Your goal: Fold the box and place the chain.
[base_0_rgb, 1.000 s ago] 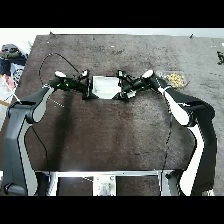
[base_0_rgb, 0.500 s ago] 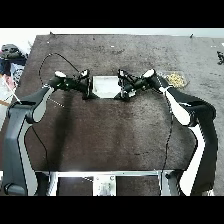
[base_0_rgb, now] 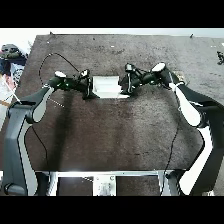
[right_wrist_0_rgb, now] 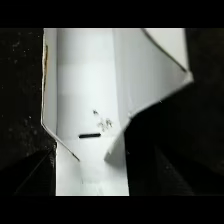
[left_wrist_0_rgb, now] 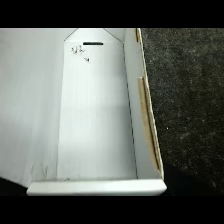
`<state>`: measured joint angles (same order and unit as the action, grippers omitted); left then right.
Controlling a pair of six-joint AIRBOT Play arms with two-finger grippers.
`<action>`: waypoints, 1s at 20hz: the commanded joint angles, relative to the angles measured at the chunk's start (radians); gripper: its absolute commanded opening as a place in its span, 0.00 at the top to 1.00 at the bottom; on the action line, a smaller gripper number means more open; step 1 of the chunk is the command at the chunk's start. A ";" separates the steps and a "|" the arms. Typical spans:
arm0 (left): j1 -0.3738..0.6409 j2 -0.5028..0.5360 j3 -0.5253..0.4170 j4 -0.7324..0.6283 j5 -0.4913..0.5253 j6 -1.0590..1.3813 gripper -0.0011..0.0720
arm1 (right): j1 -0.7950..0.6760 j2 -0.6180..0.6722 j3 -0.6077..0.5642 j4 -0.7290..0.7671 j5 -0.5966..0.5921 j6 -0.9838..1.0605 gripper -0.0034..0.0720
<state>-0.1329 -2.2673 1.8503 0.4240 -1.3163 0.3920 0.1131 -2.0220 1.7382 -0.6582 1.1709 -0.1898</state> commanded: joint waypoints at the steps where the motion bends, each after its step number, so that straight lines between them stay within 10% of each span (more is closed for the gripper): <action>1: 0.001 -0.001 0.001 0.001 -0.001 0.001 0.37 | -0.018 0.056 0.000 0.003 0.036 0.058 0.01; 2: 0.001 -0.001 0.001 0.001 -0.001 0.001 0.37 | -0.017 0.065 0.000 0.036 0.055 0.090 0.14; 4: 0.001 -0.001 0.001 0.001 -0.001 0.001 0.37 | -0.012 0.065 0.000 0.130 0.111 0.109 0.90; 15: 0.001 -0.001 0.001 0.001 -0.002 0.001 0.37 | 0.074 0.027 -0.003 0.191 -0.333 0.108 0.94; 20: 0.001 -0.001 0.001 0.001 -0.002 0.001 0.37 | 0.074 -0.008 -0.003 0.179 -0.341 0.108 0.94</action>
<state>-0.1329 -2.2673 1.8503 0.4248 -1.3178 0.3923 0.1848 -2.0106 1.7359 -0.4690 0.8581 -0.0826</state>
